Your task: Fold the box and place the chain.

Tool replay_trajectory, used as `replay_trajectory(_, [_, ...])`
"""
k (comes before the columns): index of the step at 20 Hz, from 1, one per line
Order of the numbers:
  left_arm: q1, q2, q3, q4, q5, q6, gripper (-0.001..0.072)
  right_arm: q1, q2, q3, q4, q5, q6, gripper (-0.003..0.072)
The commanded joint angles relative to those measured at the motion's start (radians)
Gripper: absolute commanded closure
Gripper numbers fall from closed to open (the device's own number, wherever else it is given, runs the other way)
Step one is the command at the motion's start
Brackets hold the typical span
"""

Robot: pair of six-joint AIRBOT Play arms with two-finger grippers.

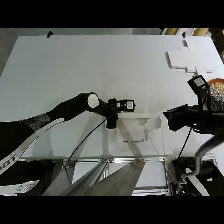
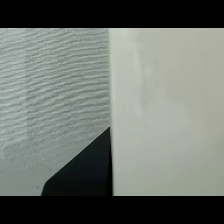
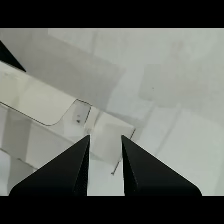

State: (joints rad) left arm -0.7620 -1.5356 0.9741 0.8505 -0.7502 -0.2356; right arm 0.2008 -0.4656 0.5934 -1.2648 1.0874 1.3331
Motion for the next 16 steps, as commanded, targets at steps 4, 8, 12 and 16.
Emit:
replay_trajectory(4, [0.0, -0.003, 0.0, 0.004, -0.005, 0.0, 0.0701, 0.001, 0.0, 0.0, 0.0, 0.005, 0.0, 0.046])
replay_trajectory(8, [0.0, -0.002, 0.0, 0.026, -0.006, 0.0, 0.07, 0.001, 0.0, 0.0, 0.0, 0.018, 0.0, 0.046])
replay_trajectory(12, [0.002, -0.002, 0.0, 0.029, -0.006, 0.0, 0.0696, 0.001, 0.0, 0.0, 0.001, 0.056, 0.0, 0.0459])
replay_trajectory(16, [0.0, -0.002, 0.0, 0.029, -0.006, 0.0, 0.0697, 0.001, 0.0, -0.001, 0.001, 0.154, -0.069, 0.046])
